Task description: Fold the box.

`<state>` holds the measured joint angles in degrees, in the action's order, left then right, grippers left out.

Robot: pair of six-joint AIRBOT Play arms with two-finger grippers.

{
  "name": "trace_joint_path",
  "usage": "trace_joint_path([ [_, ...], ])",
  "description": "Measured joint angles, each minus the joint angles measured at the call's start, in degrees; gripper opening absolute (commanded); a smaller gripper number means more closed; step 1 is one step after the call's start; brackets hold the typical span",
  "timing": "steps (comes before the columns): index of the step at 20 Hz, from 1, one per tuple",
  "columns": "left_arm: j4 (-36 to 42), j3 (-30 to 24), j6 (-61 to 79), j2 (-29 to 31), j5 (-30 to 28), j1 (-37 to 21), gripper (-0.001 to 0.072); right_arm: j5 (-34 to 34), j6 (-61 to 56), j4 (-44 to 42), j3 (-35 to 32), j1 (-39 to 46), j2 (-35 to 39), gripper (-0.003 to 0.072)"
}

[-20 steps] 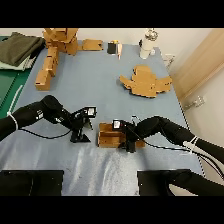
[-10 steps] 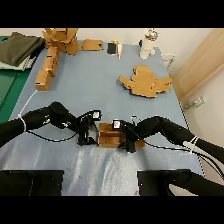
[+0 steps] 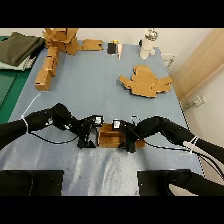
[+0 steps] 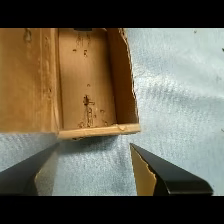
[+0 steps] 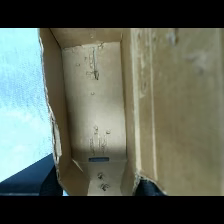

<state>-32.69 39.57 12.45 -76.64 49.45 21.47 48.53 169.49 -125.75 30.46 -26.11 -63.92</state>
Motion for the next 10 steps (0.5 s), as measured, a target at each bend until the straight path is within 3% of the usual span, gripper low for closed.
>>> trace_joint_path([
  [10, -0.11, -0.02, -2.21, -0.04, -7.17, 5.33, 0.0703, -0.02, 0.00, 0.00, 0.00, 0.00, 0.00, 0.0521],
])
